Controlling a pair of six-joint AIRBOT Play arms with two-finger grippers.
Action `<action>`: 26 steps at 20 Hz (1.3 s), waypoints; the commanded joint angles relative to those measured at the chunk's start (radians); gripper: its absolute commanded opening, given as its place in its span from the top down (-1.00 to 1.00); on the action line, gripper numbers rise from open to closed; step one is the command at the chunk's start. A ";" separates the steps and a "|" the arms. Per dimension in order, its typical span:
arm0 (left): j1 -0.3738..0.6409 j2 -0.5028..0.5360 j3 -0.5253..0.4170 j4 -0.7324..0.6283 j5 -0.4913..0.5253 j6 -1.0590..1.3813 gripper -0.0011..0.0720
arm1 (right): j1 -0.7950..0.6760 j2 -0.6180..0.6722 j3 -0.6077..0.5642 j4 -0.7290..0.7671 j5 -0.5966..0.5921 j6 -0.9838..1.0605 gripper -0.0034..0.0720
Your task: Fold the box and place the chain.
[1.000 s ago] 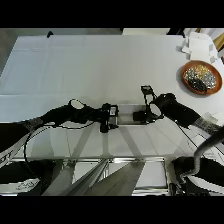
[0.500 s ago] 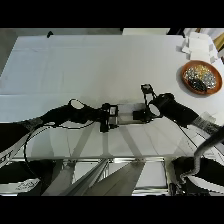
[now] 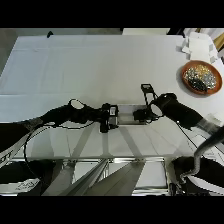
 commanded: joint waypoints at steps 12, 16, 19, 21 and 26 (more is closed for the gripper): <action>0.001 -0.001 0.001 -0.001 0.003 -0.001 0.77 | -0.536 0.263 0.182 -0.037 0.013 -0.428 0.13; 0.001 -0.001 0.001 -0.002 0.003 -0.001 0.77 | -0.827 0.032 0.320 -0.018 -0.059 -0.552 0.14; 0.001 -0.001 0.001 -0.001 0.002 -0.001 0.77 | -0.925 -0.154 0.420 -0.007 -0.066 -0.569 0.14; 0.001 -0.001 0.001 -0.002 0.003 -0.001 0.77 | -0.941 -0.251 0.468 -0.007 -0.086 -0.568 0.14; 0.001 -0.001 0.001 -0.002 0.003 -0.001 0.77 | -0.941 -0.384 0.523 0.007 -0.129 -0.560 0.15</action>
